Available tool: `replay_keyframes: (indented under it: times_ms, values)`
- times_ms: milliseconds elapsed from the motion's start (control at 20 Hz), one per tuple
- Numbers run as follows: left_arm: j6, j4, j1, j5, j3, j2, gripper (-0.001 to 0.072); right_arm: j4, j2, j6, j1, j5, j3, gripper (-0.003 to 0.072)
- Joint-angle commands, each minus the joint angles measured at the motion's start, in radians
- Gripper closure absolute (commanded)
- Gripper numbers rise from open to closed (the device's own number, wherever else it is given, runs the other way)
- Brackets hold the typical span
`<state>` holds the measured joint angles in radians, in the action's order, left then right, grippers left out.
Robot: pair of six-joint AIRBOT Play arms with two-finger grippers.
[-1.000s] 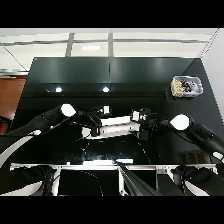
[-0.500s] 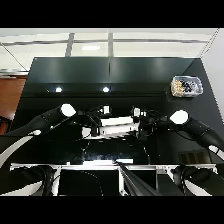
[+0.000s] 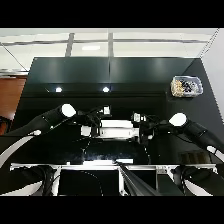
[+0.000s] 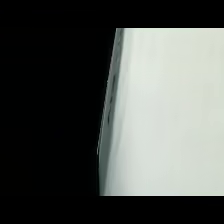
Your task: Fold the box and place the chain.
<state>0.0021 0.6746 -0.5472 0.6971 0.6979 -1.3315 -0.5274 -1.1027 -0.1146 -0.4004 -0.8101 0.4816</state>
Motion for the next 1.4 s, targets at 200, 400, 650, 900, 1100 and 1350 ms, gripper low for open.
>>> replay_keyframes:
  times_ms: [200,400,650,900,1100,1350]
  values:
    - [-0.002,-0.002,0.000,-0.002,0.001,0.000,0.0678,-0.005,-0.041,-0.089,0.000,0.033,-0.011,-0.0005]
    - [-0.002,-0.002,0.000,-0.002,0.001,0.000,0.0678,-0.005,-0.061,-0.103,-0.010,0.064,-0.011,-0.0005]
    - [-0.002,-0.002,0.000,-0.002,0.001,0.000,0.0678,-0.005,-0.084,-0.103,-0.068,0.128,-0.011,-0.0005]
    - [-0.002,-0.002,0.000,-0.002,0.001,0.000,0.0678,-0.007,-0.089,-0.103,-0.076,0.139,-0.011,-0.0005]
    - [-0.002,-0.002,0.000,-0.002,0.001,0.000,0.0678,-0.008,-0.089,-0.103,-0.077,0.142,-0.011,-0.0005]
    - [-0.002,-0.002,0.000,-0.002,0.001,0.000,0.0678,-0.008,-0.089,-0.100,-0.076,0.141,-0.011,-0.0005]
